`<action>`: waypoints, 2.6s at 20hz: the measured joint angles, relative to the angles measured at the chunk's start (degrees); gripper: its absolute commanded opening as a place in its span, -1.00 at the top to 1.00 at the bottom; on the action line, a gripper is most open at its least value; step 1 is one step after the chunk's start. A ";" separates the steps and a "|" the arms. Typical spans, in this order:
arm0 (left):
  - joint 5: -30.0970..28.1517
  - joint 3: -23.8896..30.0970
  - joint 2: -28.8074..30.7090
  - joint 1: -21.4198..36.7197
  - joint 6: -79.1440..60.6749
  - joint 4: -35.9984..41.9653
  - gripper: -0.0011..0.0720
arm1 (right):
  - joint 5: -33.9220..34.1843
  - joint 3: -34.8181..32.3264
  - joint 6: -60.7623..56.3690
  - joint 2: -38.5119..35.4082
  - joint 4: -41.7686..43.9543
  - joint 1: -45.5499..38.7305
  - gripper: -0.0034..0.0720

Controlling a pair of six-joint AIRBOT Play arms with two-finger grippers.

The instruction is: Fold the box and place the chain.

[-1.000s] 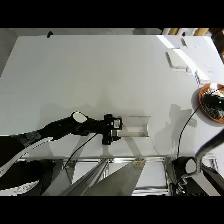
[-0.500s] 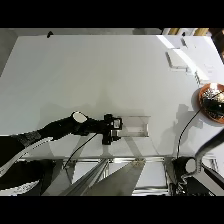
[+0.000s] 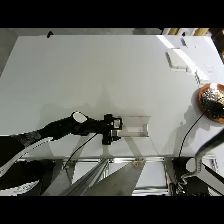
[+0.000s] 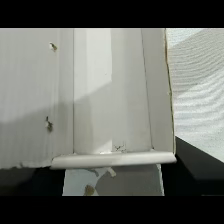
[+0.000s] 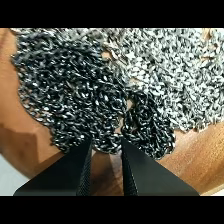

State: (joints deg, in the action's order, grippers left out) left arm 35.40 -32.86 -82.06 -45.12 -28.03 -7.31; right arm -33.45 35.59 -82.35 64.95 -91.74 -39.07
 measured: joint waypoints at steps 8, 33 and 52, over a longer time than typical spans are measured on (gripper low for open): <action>0.00 0.00 0.00 0.00 -0.02 0.00 0.22 | 1.95 0.02 0.39 3.15 0.00 -0.52 0.50; -0.02 0.00 0.00 0.00 0.00 0.00 0.22 | -0.31 0.04 2.32 0.68 0.85 3.06 0.70; 0.00 0.00 0.00 0.00 -0.02 0.00 0.22 | 2.32 3.87 2.73 6.38 0.13 0.48 0.38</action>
State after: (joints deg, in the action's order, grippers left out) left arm 35.40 -32.86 -82.06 -45.12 -28.05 -7.31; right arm -31.14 39.46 -79.61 71.33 -91.61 -38.59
